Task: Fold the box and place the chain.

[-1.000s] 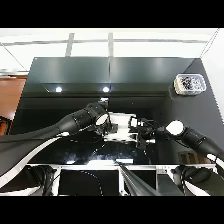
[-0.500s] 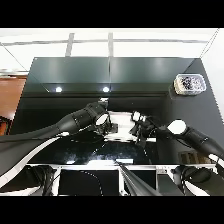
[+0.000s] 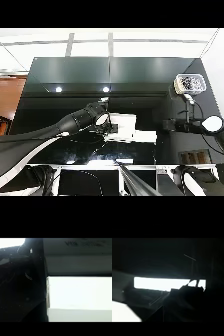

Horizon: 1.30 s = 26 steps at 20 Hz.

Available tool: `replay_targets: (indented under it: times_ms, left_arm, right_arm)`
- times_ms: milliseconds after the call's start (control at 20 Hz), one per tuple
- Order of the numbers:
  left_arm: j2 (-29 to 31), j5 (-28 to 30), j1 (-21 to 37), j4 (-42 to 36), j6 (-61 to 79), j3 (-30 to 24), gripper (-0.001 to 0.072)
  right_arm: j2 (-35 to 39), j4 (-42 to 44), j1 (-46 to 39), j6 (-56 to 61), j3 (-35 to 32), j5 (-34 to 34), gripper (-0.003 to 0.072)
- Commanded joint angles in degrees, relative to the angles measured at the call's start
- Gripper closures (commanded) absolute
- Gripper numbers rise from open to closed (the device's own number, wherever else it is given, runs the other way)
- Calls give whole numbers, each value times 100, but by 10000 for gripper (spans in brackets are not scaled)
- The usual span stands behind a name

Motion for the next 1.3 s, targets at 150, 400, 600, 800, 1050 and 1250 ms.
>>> replay_targets:
  times_ms: [150,400,600,800,1050,1250]
  left_arm:
    - [2,4,2,2,-4,2,678]
    - [2,20,4,4,-4,2,678]
    - [2,17,4,2,-4,2,678]
    - [2,13,2,2,-4,2,678]
    - [2,13,4,2,-4,2,678]
    - [2,15,2,2,-4,2,678]
  right_arm:
    - [-608,1467,-758,-101,-551,1134,672]
    - [-1423,2865,-142,-1453,-551,1541,671]
    - [-1545,3766,144,-2385,-549,1589,671]
    - [-1545,3807,144,-2463,-546,1569,670]
    - [-1545,3805,146,-2546,-225,1856,70]
    - [-1545,3707,516,-2068,55,1659,70]
